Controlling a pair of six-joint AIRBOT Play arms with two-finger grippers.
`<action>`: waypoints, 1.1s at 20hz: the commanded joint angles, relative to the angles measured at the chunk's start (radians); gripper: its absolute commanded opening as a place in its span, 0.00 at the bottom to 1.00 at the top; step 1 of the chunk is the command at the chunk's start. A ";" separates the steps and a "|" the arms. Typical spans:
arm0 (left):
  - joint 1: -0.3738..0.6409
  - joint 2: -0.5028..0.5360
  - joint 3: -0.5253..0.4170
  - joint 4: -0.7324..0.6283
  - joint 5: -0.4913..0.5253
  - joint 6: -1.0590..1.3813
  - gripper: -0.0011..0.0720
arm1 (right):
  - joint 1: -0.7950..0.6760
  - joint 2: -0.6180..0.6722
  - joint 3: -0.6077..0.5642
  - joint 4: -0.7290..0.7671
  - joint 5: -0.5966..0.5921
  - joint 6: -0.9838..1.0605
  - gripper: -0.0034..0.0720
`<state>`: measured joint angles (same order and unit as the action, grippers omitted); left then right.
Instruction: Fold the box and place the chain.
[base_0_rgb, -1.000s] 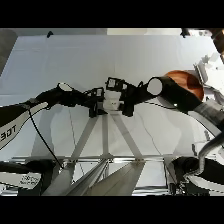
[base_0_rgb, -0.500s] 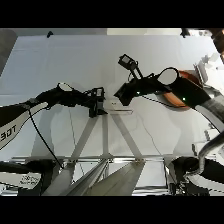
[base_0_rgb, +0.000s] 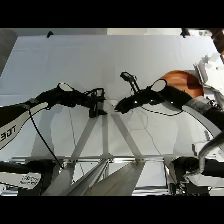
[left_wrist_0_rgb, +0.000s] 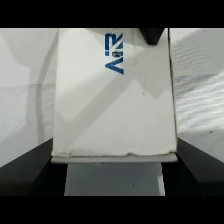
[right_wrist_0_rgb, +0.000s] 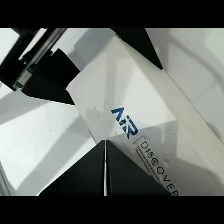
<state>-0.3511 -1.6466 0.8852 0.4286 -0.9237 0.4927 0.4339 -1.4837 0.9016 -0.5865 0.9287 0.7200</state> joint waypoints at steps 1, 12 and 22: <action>0.000 0.000 0.000 -0.002 0.004 -0.003 0.37 | 0.000 -0.003 -0.015 -0.007 -0.010 0.006 0.06; 0.000 0.000 0.000 -0.002 0.004 -0.003 0.37 | -0.164 0.304 0.021 -0.138 -0.063 0.026 0.06; 0.000 0.000 0.000 -0.002 0.004 -0.003 0.37 | -0.584 0.365 0.021 -0.834 0.147 0.432 0.06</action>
<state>-0.3511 -1.6466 0.8852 0.4263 -0.9192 0.4896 -0.0376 -1.1255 0.9215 -1.2919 1.0199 1.0763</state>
